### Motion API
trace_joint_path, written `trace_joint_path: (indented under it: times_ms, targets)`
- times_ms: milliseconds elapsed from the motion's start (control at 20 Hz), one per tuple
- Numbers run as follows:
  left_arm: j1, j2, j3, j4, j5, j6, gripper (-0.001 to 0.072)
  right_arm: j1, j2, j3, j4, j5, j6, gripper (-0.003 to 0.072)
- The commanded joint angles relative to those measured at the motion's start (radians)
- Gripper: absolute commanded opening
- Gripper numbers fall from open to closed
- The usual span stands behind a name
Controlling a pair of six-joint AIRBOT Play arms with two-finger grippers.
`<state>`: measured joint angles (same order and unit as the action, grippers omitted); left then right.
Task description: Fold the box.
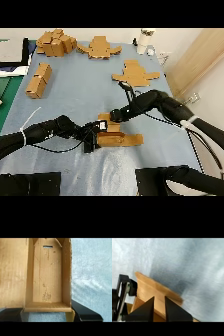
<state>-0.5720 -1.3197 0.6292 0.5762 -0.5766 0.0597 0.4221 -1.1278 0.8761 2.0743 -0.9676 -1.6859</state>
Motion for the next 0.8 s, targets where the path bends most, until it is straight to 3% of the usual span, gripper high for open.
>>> trace_joint_path:
  times_ms: [0,150,250,300,350,500,750]
  targets:
    - [0.000,0.000,0.000,0.000,0.000,0.000,0.0512,-0.005,0.140,0.029,-0.188,-0.140,-0.095,0.0196]
    - [0.000,0.000,0.000,0.000,0.000,0.000,0.0512,-0.004,0.257,-0.043,-0.187,-0.342,-0.418,0.0200]
    - [0.000,0.000,0.000,0.000,0.000,0.000,0.0511,-0.004,0.309,-0.136,-0.240,-0.384,-0.510,0.0425]
    - [0.000,0.000,0.000,0.000,0.000,0.000,0.0512,-0.004,0.314,-0.182,-0.275,-0.360,-0.555,0.0499]
    - [0.000,0.000,0.000,0.000,0.000,0.000,0.0511,-0.004,0.309,-0.227,-0.298,-0.319,-0.603,0.0516]
    - [0.000,0.000,0.000,0.000,0.000,0.000,0.0511,-0.002,0.270,-0.304,-0.293,-0.181,-0.794,0.0521]
    - [0.000,0.000,0.000,0.000,0.000,0.000,0.0512,-0.001,0.227,-0.306,-0.184,-0.035,-1.012,0.0521]
